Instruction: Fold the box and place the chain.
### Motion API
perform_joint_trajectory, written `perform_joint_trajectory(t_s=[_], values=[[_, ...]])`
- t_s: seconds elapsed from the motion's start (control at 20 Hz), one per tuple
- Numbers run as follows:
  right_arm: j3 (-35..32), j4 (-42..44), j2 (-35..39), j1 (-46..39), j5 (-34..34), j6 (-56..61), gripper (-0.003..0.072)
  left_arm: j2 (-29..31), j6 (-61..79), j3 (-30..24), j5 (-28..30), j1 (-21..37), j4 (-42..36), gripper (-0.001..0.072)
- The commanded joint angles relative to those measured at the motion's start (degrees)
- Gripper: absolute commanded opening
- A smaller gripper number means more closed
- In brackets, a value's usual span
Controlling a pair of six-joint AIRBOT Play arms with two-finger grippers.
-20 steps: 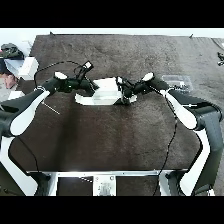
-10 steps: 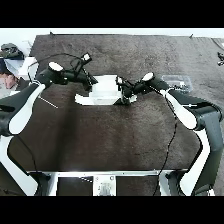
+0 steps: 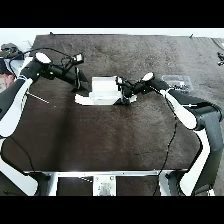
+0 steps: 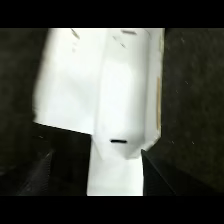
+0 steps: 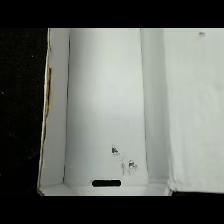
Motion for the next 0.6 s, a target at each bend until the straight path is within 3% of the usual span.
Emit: perform_joint_trajectory(t_s=[0.0, 0.3, 0.55], values=[[0.02, 0.02, -0.02, -0.04, 0.04, 0.04, 0.0268, 0.26, 2.32, -2.6, -0.07, -1.27, 7.61, 0.0682], [0.02, 0.02, -0.02, -0.04, 0.04, 0.04, 0.0268, 0.24, 3.32, -8.46, 9.99, -5.75, 8.76, 0.0681], [0.02, 0.02, -0.02, -0.02, 0.04, 0.04, 0.0268, -0.07, 3.06, -9.77, 12.15, -7.23, 8.55, 0.068]])
